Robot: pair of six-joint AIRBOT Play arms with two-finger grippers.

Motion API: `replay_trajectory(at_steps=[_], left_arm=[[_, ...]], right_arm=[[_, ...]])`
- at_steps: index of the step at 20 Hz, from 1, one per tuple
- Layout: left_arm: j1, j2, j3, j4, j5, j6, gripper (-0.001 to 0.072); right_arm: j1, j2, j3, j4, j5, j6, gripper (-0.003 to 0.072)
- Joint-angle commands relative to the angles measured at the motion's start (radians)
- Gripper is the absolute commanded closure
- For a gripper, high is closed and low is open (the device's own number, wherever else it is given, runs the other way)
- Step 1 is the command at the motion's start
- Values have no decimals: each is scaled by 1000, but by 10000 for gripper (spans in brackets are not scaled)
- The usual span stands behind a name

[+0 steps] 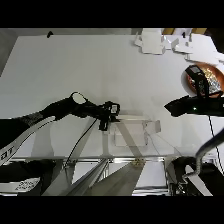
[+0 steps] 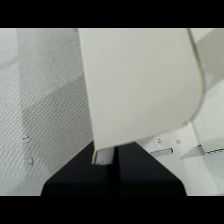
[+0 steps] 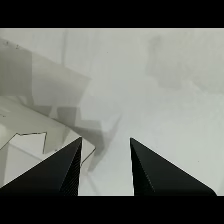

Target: Fold the box and place the chain.

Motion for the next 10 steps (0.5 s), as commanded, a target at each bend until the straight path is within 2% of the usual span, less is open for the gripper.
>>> replay_trajectory(at_steps=[1,6,7,8,10], left_arm=[[1,3,1,1,-3,0,695],[0,3,1,1,-5,0,696],[0,3,1,1,-5,0,696],[0,3,1,1,-5,0,696],[0,3,1,1,-5,0,696]], right_arm=[[1,0,0,-3,1,0,341],[1,0,0,1,27,0,351],[3,0,0,1,35,-4,467],[13,0,0,-3,47,-27,638],[62,0,0,-3,73,-55,664]])
